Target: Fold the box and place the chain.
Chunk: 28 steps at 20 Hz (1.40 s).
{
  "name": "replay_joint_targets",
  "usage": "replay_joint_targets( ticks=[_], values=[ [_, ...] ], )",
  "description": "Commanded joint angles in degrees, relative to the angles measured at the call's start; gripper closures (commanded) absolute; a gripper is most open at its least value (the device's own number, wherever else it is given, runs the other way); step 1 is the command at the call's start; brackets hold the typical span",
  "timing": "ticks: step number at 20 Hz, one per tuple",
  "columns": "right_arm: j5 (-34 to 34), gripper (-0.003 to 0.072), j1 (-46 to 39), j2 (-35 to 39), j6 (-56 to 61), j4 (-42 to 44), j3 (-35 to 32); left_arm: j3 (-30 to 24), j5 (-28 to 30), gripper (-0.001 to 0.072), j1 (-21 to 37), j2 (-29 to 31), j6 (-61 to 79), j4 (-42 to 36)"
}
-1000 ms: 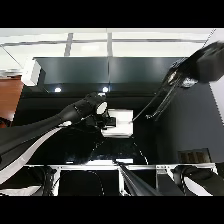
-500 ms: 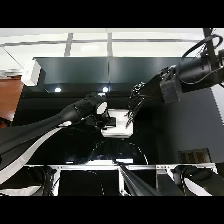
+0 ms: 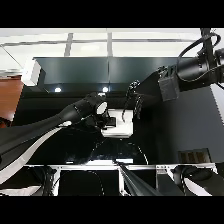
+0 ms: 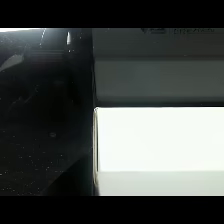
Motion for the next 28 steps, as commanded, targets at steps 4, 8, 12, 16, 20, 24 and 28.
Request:
replay_joint_targets(
  ticks=[4, 8, 12, 16, 20, 24, 28],
  values=[
    [-1.38, 0.0674, 1.49, -0.07, -0.02, 0.17, -7.23, -0.02, 0.04, 0.0682, 0.04, -0.02, 0.02, 0.02],
    [-7.32, 0.0674, 1.49, -0.07, -0.02, 0.11, -15.98, -0.02, 0.04, 0.0682, 0.04, -0.02, 0.02, 0.02],
    [-16.31, 0.0674, 2.40, -0.09, 1.14, -0.04, -24.81, -0.02, 0.02, 0.0682, 0.04, -0.02, 0.02, 0.02],
    [-23.82, 0.0674, 4.94, -0.09, 1.38, -0.02, -31.06, -0.02, 0.07, 0.0682, 0.04, -0.02, 0.02, 0.02],
    [-26.12, 0.0673, 5.62, -0.11, 1.55, -0.35, -32.02, -0.02, 0.07, 0.0682, 0.04, -0.02, 0.02, 0.02],
    [-25.73, 0.0674, 5.62, -0.07, 1.55, 0.00, -31.93, -0.02, 0.07, 0.0682, 0.04, -0.02, 0.02, 0.02],
    [-21.94, 0.0674, 5.60, 0.11, 1.51, -0.61, -26.82, -0.02, 0.04, 0.0682, 0.04, -0.02, 0.02, 0.02]
  ],
)
